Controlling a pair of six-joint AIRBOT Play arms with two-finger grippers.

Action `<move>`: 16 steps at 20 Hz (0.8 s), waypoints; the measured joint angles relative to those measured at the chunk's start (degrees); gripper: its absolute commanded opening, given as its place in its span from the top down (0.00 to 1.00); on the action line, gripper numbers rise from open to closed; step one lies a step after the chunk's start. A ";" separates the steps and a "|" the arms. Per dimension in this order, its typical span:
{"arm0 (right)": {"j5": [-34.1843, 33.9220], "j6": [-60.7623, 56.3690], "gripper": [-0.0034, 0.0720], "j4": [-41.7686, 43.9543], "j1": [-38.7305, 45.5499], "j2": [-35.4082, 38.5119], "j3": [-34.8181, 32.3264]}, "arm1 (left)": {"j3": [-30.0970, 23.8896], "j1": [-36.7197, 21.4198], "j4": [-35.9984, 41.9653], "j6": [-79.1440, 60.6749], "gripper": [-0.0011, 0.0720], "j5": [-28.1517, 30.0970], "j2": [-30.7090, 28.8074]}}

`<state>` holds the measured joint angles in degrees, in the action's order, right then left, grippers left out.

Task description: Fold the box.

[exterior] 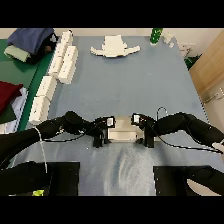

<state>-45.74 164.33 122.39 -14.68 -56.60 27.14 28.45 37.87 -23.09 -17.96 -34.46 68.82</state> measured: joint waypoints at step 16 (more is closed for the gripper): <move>-15.37 -65.22 0.70 5.75 -2.80 14.32 1.79 | 0.00 0.00 -0.04 -0.07 0.34 -0.04 0.00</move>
<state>-61.10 99.11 128.14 -17.47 -42.28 28.93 28.45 37.87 -23.14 -18.02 -34.50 68.82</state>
